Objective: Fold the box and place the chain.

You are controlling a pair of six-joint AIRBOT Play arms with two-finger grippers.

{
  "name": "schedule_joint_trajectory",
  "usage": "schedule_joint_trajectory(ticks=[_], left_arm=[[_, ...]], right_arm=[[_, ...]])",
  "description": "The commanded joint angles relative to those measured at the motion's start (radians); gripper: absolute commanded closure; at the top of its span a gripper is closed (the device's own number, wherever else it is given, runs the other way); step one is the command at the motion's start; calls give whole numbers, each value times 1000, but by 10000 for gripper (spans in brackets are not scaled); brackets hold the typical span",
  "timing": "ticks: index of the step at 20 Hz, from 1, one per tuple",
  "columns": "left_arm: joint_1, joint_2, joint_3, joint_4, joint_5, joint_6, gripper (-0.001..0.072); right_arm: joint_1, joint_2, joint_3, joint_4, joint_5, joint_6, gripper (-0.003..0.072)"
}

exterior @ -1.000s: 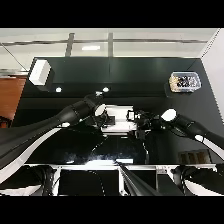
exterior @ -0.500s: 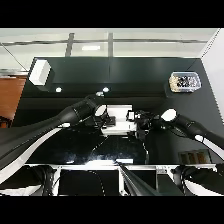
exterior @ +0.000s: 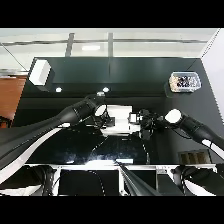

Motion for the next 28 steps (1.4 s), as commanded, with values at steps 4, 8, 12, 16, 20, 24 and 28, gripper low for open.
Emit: schedule_joint_trajectory(ticks=[4,8,12,16,20,24,28], left_arm=[[1,0,1,0,2,4,684],[1,-1,1,-3,2,4,684],[1,0,1,-4,5,3,684],[1,-1,1,-5,6,3,684],[1,-1,1,-6,6,3,683],[1,-1,1,-6,6,3,684],[1,-1,1,-6,6,3,684]], right_arm=[[0,11,0,-21,16,2,213],[1,11,0,71,35,3,497],[8,-5,0,212,35,3,496],[45,-66,0,255,24,3,497],[45,-70,0,255,23,6,498],[44,-69,0,251,-4,48,335],[43,-69,0,253,-7,58,599]])
